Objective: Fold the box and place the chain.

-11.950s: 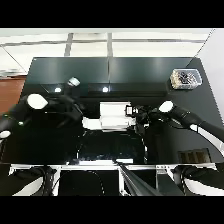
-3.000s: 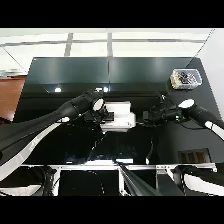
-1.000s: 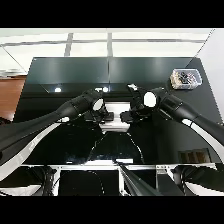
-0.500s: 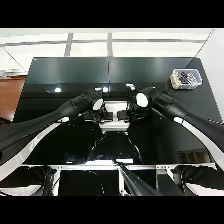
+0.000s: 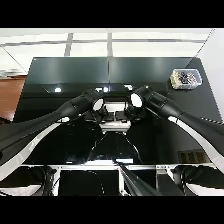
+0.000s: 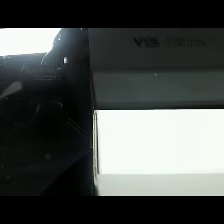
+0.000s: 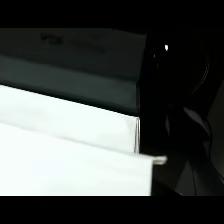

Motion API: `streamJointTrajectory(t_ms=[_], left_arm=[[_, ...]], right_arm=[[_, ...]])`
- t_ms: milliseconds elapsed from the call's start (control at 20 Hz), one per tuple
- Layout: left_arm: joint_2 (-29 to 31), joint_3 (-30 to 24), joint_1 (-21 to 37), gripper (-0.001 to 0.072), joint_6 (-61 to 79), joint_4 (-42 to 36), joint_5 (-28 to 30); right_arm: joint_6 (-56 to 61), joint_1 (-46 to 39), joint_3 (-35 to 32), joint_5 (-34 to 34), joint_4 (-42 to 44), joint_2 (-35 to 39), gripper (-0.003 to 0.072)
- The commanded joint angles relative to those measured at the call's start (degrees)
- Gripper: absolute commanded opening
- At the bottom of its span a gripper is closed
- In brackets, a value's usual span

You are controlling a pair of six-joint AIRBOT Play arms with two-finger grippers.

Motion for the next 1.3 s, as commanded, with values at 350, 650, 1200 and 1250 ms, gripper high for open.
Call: streamJointTrajectory(t_ms=[350, 650, 1200, 1250], left_arm=[[0.0, 0.02, 0.0, 0.0031, -0.09, -0.87, -0.28], [0.0, 0.02, 0.0, 0.0031, -0.09, -0.87, -0.07], [0.0, 0.02, 0.0, 0.0031, -0.07, -0.87, -0.09], [0.0, 0.02, 0.0, 0.0031, -0.09, -0.87, -0.09]], right_arm=[[0.48, -1.14, 1.36, 1.95, -0.98, 0.44, 0.0386], [2.1, -1.42, 1.33, 1.38, -1.7, -1.49, 0.0385], [7.87, 0.2, 1.31, 0.81, -5.35, -3.87, 0.0302], [7.89, 0.2, 1.31, 0.85, -5.38, -3.87, 0.0242]])
